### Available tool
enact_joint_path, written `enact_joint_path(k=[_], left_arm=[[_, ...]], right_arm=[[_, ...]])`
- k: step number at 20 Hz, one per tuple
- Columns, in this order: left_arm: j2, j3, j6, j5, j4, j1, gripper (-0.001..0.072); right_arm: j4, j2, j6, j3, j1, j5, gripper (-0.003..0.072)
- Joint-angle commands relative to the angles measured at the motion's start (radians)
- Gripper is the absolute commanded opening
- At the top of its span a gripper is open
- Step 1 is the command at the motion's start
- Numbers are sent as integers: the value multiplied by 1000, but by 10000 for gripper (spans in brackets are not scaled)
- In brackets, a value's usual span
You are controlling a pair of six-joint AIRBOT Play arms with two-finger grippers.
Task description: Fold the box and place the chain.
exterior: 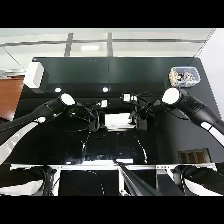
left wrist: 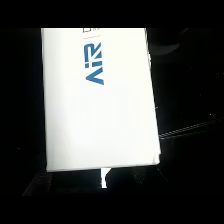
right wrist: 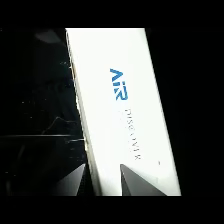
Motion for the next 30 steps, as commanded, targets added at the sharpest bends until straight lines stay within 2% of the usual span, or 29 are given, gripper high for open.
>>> enact_joint_path(k=[1,4,6,7,8,9,10,13,16,22,30], left_arm=[[0,0,1,-3,0,0,477],[0,0,1,-2,0,0,477],[0,0,1,-2,0,0,477],[0,0,1,-2,0,0,477],[0,0,1,-4,0,0,477],[0,0,1,-11,0,0,477],[0,0,1,-14,0,0,477],[0,0,2,-15,0,0,477],[0,0,2,-14,0,0,477],[0,0,1,-13,0,0,477],[0,0,1,-9,0,0,477]], right_arm=[[6,32,145,22,-1,15,244],[11,82,350,34,-16,116,243],[11,91,499,31,-63,262,240],[31,91,521,17,-92,342,145],[71,91,513,-2,-119,394,15],[124,91,501,-27,-149,401,17],[176,91,505,-51,-172,359,17],[399,78,655,-134,-193,98,17],[541,0,683,-151,-184,9,17],[535,-106,698,-151,-180,-18,17],[333,-108,784,-151,-138,-79,17]])
